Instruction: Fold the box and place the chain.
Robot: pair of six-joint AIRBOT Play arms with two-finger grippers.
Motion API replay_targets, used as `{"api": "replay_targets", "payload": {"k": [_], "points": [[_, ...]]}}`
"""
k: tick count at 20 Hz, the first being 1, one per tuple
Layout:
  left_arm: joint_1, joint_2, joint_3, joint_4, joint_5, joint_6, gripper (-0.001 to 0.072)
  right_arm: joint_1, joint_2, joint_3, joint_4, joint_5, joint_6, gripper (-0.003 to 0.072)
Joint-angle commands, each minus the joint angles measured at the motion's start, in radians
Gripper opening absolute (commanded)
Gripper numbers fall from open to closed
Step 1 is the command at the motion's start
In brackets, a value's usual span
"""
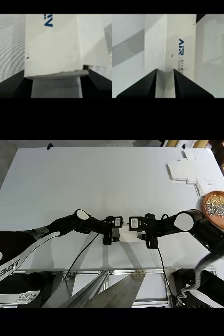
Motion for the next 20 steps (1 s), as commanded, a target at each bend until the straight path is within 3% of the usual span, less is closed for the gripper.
{"api": "replay_targets", "payload": {"k": [1, 4, 11, 20], "points": [[0.001, 0.001, 0.0, 0.0, 0.002, -0.001, 0.0274, 0.006, 0.001, 0.0, -0.034, -0.007, -0.001, 0.0287], [0.001, 0.001, 0.0, 0.0, 0.002, -0.001, 0.0274, 0.005, 0.001, 0.0, -0.065, -0.034, 0.0, 0.0287], [0.001, 0.001, 0.0, 0.0, 0.002, -0.001, 0.0274, 0.006, 0.008, 0.0, -0.064, -0.067, 0.001, 0.0162], [0.001, 0.001, 0.0, 0.0, 0.002, -0.001, 0.0274, 0.005, 0.034, 0.0, -0.064, -0.079, 0.001, 0.0098]]}}
